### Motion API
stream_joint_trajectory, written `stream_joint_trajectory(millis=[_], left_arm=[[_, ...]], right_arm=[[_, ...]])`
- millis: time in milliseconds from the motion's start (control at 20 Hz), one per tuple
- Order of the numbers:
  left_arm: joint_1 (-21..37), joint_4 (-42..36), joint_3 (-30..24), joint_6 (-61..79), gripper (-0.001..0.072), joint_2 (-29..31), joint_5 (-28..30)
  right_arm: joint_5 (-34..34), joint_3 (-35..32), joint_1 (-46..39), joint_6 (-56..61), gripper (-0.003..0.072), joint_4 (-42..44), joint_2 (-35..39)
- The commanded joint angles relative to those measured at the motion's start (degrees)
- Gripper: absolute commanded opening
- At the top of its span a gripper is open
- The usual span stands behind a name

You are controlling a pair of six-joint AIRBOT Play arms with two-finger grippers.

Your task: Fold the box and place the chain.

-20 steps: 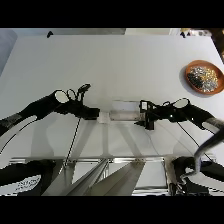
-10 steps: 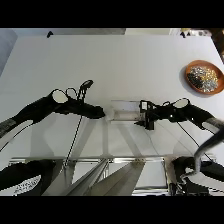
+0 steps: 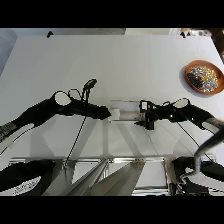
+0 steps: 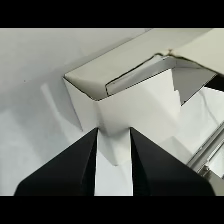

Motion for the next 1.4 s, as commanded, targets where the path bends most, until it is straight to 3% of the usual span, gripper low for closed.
stream_joint_trajectory(millis=[0,150,200,350,450,950,1150,1350], left_arm=[[-1.2,-0.2,0.0,0.0,0.0235,0.0,1.7],[-3.1,0.1,0.0,0.0,0.0239,-0.6,3.4],[-3.8,0.9,0.0,-0.3,0.0280,-0.7,3.7],[-4.9,4.3,0.0,-4.6,0.0294,-0.7,4.7],[-5.1,8.3,0.0,-9.2,0.0346,-0.7,4.6],[-7.0,16.4,4.2,-19.4,0.0355,-0.7,3.6],[-7.0,23.9,7.9,-25.9,0.0394,-0.7,-1.6],[-7.0,35.1,15.6,-37.4,0.0392,-1.5,-14.1]], right_arm=[[0.0,0.0,0.0,0.0,0.0298,0.0,0.0],[0.0,0.0,0.0,0.0,0.0298,0.0,0.0],[0.0,0.0,0.0,0.0,0.0298,0.0,0.0],[0.0,0.0,0.0,0.0,0.0298,0.0,0.0],[0.0,0.0,0.0,0.0,0.0298,0.0,0.0],[0.0,0.0,0.0,0.0,0.0298,0.0,0.0],[0.0,0.0,0.0,0.0,0.0298,0.0,0.0],[0.0,0.0,0.0,0.0,0.0298,0.0,0.0]])
